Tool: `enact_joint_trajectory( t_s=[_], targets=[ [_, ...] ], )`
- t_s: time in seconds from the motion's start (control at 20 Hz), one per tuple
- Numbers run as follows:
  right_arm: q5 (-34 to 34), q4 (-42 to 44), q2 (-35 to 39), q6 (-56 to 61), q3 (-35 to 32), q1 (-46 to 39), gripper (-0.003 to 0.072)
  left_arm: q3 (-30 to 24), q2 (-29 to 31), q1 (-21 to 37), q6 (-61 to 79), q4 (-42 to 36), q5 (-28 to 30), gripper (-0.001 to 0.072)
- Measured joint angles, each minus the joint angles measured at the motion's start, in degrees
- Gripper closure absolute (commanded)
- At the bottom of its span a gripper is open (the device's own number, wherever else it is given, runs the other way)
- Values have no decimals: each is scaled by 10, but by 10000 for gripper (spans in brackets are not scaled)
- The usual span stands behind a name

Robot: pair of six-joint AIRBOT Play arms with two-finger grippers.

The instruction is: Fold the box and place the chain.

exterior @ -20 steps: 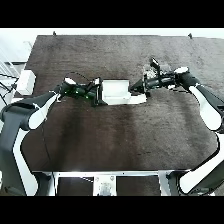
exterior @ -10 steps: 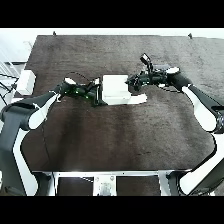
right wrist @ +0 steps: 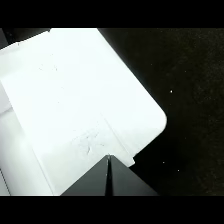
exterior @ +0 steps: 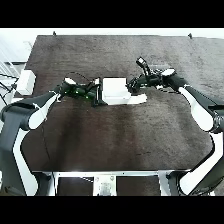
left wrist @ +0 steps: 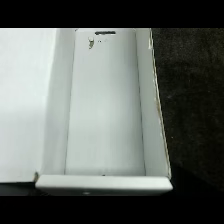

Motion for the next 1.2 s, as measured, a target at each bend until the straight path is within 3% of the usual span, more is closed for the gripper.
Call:
enact_joint_trajectory(
  t_s=[0.3,0.35,0.45,0.7,1.2],
  targets=[
    [17,-29,60,1,4,-8,671,0,0,0,0,0,0,324],
    [20,-43,78,1,1,-10,633,0,0,0,0,0,0,325],
    [28,-84,108,-7,-9,-13,63,0,0,0,0,0,0,325],
    [38,-169,128,-72,-52,-14,46,0,0,0,0,0,0,325],
    [41,-197,105,-156,-95,7,47,0,0,0,0,0,0,325]
  ],
)
